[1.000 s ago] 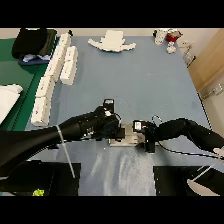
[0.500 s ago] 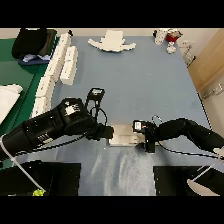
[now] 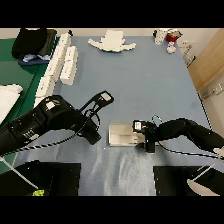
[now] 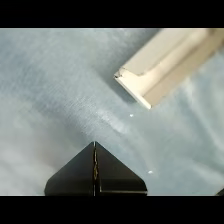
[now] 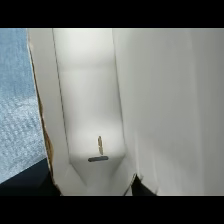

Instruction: Fold the box.

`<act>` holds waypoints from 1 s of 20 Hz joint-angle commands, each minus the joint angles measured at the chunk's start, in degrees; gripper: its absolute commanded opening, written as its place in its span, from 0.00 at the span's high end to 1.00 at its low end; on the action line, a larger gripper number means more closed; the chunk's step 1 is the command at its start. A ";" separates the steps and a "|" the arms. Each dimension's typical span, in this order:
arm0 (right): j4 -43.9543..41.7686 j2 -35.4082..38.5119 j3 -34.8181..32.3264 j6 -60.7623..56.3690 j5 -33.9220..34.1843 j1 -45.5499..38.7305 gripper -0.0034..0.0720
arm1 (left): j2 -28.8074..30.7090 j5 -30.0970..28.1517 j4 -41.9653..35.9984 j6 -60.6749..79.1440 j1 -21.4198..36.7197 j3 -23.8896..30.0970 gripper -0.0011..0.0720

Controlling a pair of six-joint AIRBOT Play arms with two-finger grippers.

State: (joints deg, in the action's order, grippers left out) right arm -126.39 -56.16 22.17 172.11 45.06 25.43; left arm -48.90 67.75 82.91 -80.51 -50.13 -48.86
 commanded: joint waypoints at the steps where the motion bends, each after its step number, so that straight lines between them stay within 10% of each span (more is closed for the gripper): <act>1: 0.00 0.04 0.00 -0.02 0.00 0.02 0.30 | 1.68 -6.21 -18.51 40.89 9.16 5.35 0.52; 2: -0.02 0.04 0.02 -0.02 0.00 0.02 0.30 | 1.38 -9.22 -21.99 45.66 11.23 6.60 0.04; 20: 0.09 0.04 0.02 -0.02 0.00 0.02 0.30 | -12.72 -28.57 -49.92 85.90 15.21 19.47 0.03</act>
State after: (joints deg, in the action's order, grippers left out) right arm -126.30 -56.16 22.17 172.09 45.06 25.43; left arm -60.42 40.53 36.47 2.35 -34.96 -29.74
